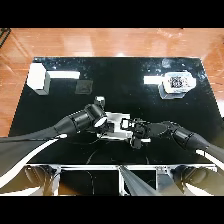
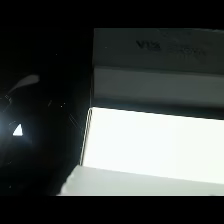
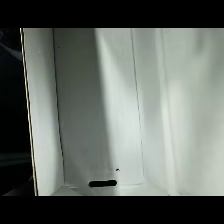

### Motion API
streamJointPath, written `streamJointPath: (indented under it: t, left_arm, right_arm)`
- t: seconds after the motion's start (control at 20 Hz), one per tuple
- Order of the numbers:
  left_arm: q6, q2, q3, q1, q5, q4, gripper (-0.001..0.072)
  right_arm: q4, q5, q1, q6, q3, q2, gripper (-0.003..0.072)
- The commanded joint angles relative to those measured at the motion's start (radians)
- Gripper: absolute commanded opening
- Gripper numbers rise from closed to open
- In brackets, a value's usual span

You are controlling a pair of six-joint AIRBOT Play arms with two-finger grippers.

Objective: Fold the box and place the chain.

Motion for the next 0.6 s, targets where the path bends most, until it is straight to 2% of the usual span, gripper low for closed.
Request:
streamJointPath:
  t: [0.0, 0.05, 0.15, 0.3, 0.5, 0.55]
  left_arm:
    - [0.005, -0.001, 0.002, 0.0, -0.001, -0.002, 0.0314]
    - [0.005, -0.001, 0.002, 0.0, -0.001, -0.002, 0.03]
    - [0.006, -0.001, 0.002, 0.0, 0.0, -0.002, 0.0122]
    - [0.007, -0.001, 0.002, 0.0, 0.0, -0.005, 0.0055]
    - [0.008, -0.001, 0.002, 0.0, -0.001, -0.021, 0.0064]
    - [0.008, -0.001, 0.002, 0.0, -0.008, -0.021, 0.0171]
  right_arm:
    - [0.0, 0.0, 0.001, 0.0, 0.0, 0.001, 0.0132]
    - [0.0, 0.0, 0.001, 0.0, 0.0, 0.0, 0.0132]
    - [0.0, 0.0, 0.001, 0.0, 0.0, 0.0, 0.0132]
    - [0.0, 0.0, 0.001, 0.0, 0.0, 0.0, 0.0133]
    - [0.0, 0.0, 0.001, 0.0, 0.0, 0.0, 0.0133]
    - [0.0, 0.0, 0.001, 0.0, 0.0, 0.0, 0.0133]
